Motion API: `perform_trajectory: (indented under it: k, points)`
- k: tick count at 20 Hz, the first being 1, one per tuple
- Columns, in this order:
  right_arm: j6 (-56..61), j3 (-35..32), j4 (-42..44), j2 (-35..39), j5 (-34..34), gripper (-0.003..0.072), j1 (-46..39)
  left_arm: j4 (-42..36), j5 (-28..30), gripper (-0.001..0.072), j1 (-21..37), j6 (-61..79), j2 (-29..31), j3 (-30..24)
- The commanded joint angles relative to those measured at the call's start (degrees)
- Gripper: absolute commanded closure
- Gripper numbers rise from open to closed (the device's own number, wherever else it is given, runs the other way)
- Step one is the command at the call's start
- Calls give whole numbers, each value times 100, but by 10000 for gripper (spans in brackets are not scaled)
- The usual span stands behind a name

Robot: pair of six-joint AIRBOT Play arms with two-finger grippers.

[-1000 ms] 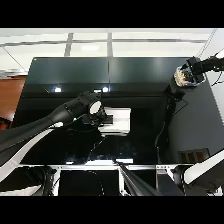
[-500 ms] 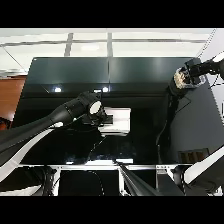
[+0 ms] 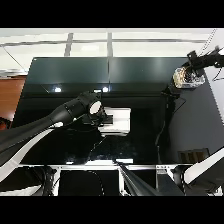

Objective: Fold the box and place the chain.

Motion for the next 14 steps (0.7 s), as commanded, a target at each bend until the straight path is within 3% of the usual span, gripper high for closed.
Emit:
perform_trajectory:
  k: [1,7,11,14]
  points:
    - [-435,457,57,321,435,673,-4,0,0,684,2,0,-2,-2]
    - [-1443,476,59,1606,710,673,-2,2,0,684,2,0,-2,-2]
    - [-2323,474,37,2605,1397,673,-4,2,0,684,2,0,-2,-2]
    - [-2323,474,393,3228,1257,674,-118,2,0,684,2,0,-2,-2]
